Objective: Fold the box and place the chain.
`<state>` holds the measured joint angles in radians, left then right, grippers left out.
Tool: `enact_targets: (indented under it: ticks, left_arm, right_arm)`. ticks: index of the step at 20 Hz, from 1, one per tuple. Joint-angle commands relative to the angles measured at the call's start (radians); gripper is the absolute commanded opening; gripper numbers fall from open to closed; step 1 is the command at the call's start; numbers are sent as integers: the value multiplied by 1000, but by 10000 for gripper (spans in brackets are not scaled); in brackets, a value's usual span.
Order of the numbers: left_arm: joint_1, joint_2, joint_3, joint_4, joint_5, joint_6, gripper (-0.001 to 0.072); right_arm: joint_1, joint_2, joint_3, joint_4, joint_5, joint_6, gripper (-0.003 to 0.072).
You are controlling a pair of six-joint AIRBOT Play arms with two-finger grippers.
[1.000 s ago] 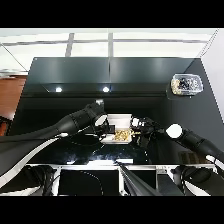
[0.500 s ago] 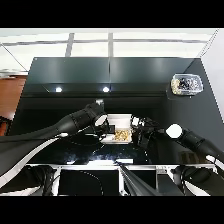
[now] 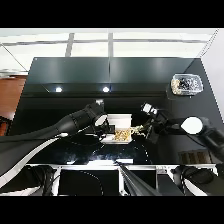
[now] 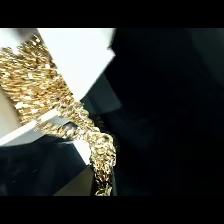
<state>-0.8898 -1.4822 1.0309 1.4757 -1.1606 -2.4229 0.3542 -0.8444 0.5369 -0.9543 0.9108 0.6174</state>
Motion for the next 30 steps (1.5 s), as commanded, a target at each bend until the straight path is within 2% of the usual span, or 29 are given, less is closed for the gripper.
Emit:
enact_targets:
  ticks: [1,3,5,8,11,15,19,23,24,25,26,27,30]
  left_arm:
    - [0,0,0,0,0,0,30]
    - [0,0,0,0,1,0,30]
    - [0,0,0,0,1,0,30]
    - [0,0,0,0,1,0,30]
    - [0,0,0,1,1,0,30]
    - [0,0,0,1,1,0,30]
    - [0,0,0,1,2,0,30]
    - [0,0,-1,4,30,0,30]
    - [0,0,0,3,31,0,30]
    - [0,0,0,5,29,1,30]
    - [1,0,0,0,23,24,30]
    - [0,0,0,0,24,53,30]
    - [15,0,2,-42,23,67,30]
  right_arm:
    - [-40,67,130,11,263,164,33]
    - [-40,68,216,126,347,180,33]
    - [-40,68,293,248,372,180,33]
    - [-40,68,414,356,364,215,33]
    - [-40,66,447,430,335,266,33]
    - [13,17,410,333,356,270,33]
    - [98,-71,308,302,243,269,45]
    - [117,-118,294,193,216,274,52]
    - [106,-118,294,175,218,278,78]
    - [93,-118,294,163,222,294,282]
    - [75,-117,294,159,237,295,523]
    - [51,-113,296,137,262,295,594]
    - [-50,-99,298,119,415,295,593]
